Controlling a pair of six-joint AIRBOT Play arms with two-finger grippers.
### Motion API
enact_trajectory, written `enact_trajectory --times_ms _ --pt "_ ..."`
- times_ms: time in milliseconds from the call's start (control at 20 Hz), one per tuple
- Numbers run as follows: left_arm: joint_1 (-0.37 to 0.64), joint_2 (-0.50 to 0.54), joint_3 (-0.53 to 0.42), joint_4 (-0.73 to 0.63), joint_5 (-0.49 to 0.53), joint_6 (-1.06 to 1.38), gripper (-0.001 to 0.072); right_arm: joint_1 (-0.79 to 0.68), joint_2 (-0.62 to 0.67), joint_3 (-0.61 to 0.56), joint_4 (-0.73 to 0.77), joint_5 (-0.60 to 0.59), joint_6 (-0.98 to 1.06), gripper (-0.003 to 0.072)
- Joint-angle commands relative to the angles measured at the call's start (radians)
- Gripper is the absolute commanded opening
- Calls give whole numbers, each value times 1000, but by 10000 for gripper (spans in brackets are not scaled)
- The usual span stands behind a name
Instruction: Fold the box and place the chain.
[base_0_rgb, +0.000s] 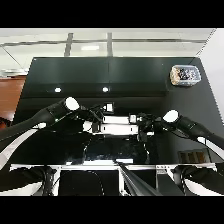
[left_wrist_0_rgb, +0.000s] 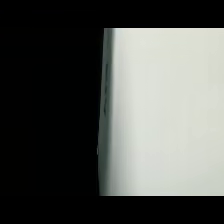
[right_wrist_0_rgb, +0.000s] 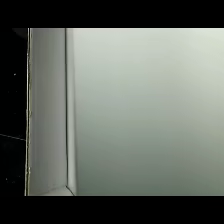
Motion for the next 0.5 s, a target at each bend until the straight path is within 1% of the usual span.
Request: enact_trajectory --times_ms 0,350,450 --pt "0 0 1 0 -1 0 28 -4 0 0 2 -2 5 684" --pt "0 0 1 0 -1 0 28 -4 0 0 2 -6 11 684" --pt "0 0 1 0 -1 0 28 -4 0 0 -6 -10 45 684"
